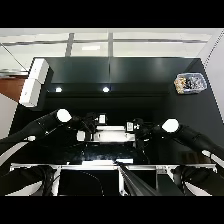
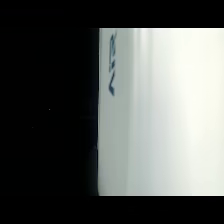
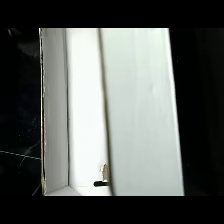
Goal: Fold the box and place the chain.
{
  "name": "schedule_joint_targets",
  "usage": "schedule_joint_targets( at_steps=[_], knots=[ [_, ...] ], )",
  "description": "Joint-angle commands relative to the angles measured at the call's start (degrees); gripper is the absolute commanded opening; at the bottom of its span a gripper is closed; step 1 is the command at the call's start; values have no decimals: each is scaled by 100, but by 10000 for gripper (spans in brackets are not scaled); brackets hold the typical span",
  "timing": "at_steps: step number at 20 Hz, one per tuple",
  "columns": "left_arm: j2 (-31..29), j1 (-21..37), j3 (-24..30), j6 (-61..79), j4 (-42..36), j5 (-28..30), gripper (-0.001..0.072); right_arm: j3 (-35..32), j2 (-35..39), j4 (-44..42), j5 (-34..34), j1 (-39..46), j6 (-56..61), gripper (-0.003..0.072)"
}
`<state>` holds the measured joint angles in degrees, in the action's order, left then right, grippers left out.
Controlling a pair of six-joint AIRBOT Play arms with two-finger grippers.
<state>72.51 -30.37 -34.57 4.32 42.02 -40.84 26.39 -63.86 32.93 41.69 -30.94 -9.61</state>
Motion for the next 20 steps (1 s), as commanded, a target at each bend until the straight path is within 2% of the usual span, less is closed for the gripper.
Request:
schedule_joint_targets(
  at_steps=[1, 14, 15, 16, 17, 20],
  knots=[
    [2, 0, 2, -7, -4, 13, 31, -11, -245, -313, -81, 13, -568, 655],
    [2, 0, 2, -4, -2, 15, 31, -11, -378, -328, -409, 11, -262, 654],
    [2, 0, 2, -4, -2, 15, 31, -11, -378, -328, -409, 11, -260, 645],
    [2, 0, 2, -4, -4, 17, 30, -11, -378, -315, -404, 11, -258, 558],
    [2, 0, 2, -7, -2, 17, 31, -11, -378, -297, -400, 11, -256, 532],
    [2, 0, 2, -7, -7, 15, 31, -11, -378, -284, -398, 11, -258, 532]
  ],
)
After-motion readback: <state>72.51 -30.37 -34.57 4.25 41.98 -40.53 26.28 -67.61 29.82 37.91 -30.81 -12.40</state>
